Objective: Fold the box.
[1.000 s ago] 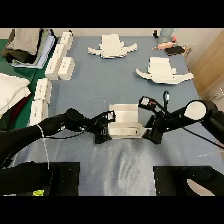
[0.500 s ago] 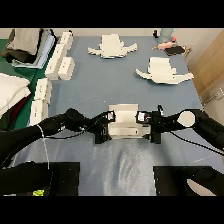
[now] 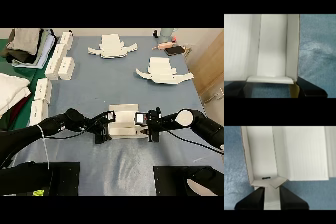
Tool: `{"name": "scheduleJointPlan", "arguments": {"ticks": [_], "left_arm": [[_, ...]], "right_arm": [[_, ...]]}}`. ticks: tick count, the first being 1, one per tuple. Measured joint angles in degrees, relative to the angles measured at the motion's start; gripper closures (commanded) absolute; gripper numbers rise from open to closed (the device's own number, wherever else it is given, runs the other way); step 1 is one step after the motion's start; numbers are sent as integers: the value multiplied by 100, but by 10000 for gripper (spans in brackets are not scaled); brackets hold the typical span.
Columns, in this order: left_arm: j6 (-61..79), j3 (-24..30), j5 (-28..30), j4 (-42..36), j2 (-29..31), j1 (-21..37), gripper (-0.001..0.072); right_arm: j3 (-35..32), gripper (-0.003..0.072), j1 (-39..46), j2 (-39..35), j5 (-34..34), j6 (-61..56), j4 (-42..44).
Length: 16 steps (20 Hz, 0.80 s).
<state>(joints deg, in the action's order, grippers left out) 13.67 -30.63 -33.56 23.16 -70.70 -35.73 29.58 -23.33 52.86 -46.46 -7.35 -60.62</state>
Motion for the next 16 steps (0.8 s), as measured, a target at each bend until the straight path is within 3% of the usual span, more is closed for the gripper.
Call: {"name": "scheduleJointPlan", "arguments": {"ticks": [6, 7, 10, 11, 13, 14, 16], "left_arm": [[0, 0, 2, 4, 0, 0, 98], [0, 0, 2, 4, 0, 0, 98], [2, 0, 4, 4, 0, 0, 98], [2, 0, 4, 2, 0, 0, 98], [2, 0, 4, 0, 0, 0, 98], [2, 0, 4, -2, 0, 0, 98], [2, 0, 4, -2, 0, 0, 98]], "right_arm": [[2, 491, 2, 162, 0, 212, 455], [0, 456, -7, 190, 7, 284, 560], [0, 116, -90, 295, 76, 402, 789], [2, 63, -109, 341, 94, 431, 850], [2, 40, -140, 433, 157, 459, 949], [2, -34, -153, 470, 155, 470, 979], [4, -34, -166, 509, 177, 490, 1008]]}}
